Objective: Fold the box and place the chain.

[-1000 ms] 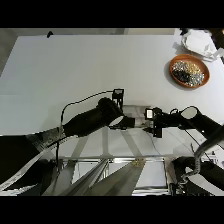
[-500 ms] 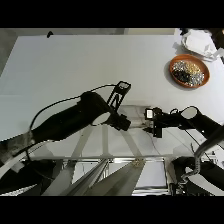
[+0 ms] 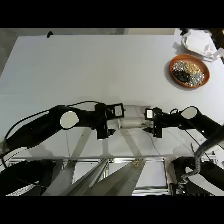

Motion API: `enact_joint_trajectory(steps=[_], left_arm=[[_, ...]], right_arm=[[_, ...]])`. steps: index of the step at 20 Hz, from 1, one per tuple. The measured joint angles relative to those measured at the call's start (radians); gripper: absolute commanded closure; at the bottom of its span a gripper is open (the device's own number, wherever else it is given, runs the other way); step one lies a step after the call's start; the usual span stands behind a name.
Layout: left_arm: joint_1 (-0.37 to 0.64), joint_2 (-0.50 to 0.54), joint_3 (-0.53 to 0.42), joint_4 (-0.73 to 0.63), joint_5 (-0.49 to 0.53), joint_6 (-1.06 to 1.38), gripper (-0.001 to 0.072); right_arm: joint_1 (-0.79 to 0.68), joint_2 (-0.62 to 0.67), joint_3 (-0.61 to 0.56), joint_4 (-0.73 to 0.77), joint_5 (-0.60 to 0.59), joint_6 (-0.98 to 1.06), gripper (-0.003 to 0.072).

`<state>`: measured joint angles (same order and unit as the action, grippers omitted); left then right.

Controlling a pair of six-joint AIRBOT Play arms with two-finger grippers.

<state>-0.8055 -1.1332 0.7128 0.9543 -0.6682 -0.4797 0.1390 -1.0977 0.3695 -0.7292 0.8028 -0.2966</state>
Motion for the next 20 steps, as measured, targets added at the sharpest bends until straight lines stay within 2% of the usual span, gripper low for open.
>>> enact_joint_trajectory(steps=[5, 8, 13, 20], left_arm=[[0.065, -0.127, -0.077, -0.315, 0.073, 0.513, 0.0001], [0.081, -0.200, -0.089, -0.469, 0.081, 0.700, 0.0000], [0.089, -0.262, -0.095, -0.608, 0.080, 0.809, 0.0001], [0.088, -0.290, -0.095, -0.764, 0.066, 0.922, 0.0001]], right_arm=[[0.000, 0.000, 0.000, 0.000, 0.000, 0.000, 0.0286], [0.000, 0.000, 0.000, 0.000, 0.000, 0.000, 0.0286], [0.000, 0.000, 0.000, 0.000, 0.000, 0.000, 0.0286], [0.000, 0.000, 0.000, 0.000, 0.000, 0.000, 0.0286]])
